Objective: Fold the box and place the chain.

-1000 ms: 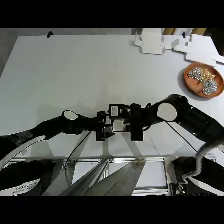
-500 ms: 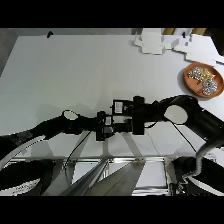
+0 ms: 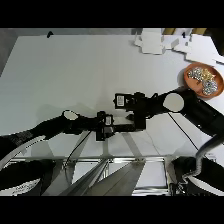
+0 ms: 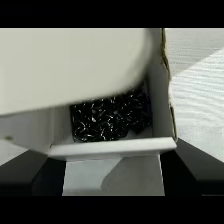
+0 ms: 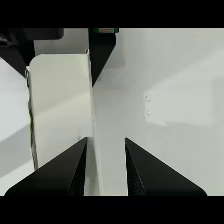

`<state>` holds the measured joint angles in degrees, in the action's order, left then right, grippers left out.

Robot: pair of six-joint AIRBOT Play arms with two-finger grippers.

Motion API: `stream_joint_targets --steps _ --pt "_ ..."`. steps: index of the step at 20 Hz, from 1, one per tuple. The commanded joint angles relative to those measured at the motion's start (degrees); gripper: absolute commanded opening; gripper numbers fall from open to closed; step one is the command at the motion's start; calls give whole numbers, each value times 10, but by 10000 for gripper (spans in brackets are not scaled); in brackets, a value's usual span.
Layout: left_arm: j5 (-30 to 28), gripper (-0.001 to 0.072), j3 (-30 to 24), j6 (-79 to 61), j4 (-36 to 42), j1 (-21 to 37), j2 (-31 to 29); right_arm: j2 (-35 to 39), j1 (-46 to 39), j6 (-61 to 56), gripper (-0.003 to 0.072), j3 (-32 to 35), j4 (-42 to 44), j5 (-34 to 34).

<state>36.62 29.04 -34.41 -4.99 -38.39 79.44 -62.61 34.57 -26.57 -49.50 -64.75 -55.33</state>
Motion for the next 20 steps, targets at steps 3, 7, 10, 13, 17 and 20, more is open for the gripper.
stream_joint_targets --steps 3,7,10,13,17,20 --pt "0 275 0 -1 0 0 0 -13 -3 16 274 21 7 7" --pt "0 275 0 -1 0 0 0 -13 8 14 274 32 5 1" --pt "0 275 0 -1 0 0 0 -13 26 14 274 32 5 11" --pt "0 275 0 -1 0 0 0 -13 26 4 273 32 -18 13" --pt "0 275 0 -1 0 0 0 -13 34 -5 273 32 -19 6" --pt "0 275 0 -1 0 0 0 -13 39 -6 272 32 -19 5"
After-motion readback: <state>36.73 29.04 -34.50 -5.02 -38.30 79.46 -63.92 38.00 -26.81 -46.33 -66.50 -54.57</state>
